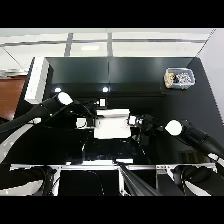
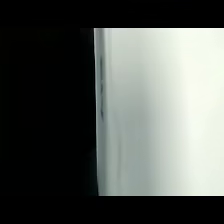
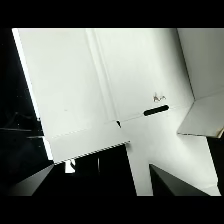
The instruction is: Fold the box and place the chain.
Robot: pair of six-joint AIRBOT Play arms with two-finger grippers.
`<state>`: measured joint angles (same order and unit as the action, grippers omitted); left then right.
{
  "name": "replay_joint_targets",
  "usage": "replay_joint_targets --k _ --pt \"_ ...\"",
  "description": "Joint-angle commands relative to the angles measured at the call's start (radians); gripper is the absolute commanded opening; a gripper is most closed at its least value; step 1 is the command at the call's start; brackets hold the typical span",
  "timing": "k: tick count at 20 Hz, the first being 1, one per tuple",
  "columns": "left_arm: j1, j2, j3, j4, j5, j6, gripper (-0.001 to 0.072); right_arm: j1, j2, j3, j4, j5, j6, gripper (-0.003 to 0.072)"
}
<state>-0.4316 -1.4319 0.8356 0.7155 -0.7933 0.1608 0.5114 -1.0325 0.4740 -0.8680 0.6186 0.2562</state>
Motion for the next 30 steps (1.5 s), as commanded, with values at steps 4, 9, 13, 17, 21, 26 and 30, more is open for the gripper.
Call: replay_joint_targets --k 4,9,13,17,21,26,30 --pt "0.000 -0.042 0.000 0.003 0.006 0.000 0.0025 0.005 -0.029 -0.003 0.039 -0.027 -0.122 0.0710" --pt "0.000 -0.045 0.001 0.003 0.005 0.000 0.0025 0.038 -0.029 -0.003 0.046 -0.011 -0.144 0.0709" --pt "0.000 -0.045 0.001 0.003 0.005 0.000 0.0025 0.065 -0.030 -0.003 0.060 -0.077 -0.145 0.0709" --pt "0.000 -0.045 0.001 0.003 0.004 0.000 0.0025 0.060 -0.030 0.000 0.116 -0.135 -0.133 0.0709" --pt "0.000 -0.045 0.001 0.003 0.004 0.000 0.0025 0.034 -0.018 0.027 0.111 -0.124 -0.102 0.0702" --pt "0.000 -0.045 0.001 0.003 0.004 0.000 0.0025 -0.029 -0.005 0.066 0.108 -0.080 -0.101 0.0702" --pt "0.000 -0.045 0.001 0.003 0.004 0.000 0.0025 -0.031 -0.005 0.066 0.108 -0.081 -0.101 0.0702"
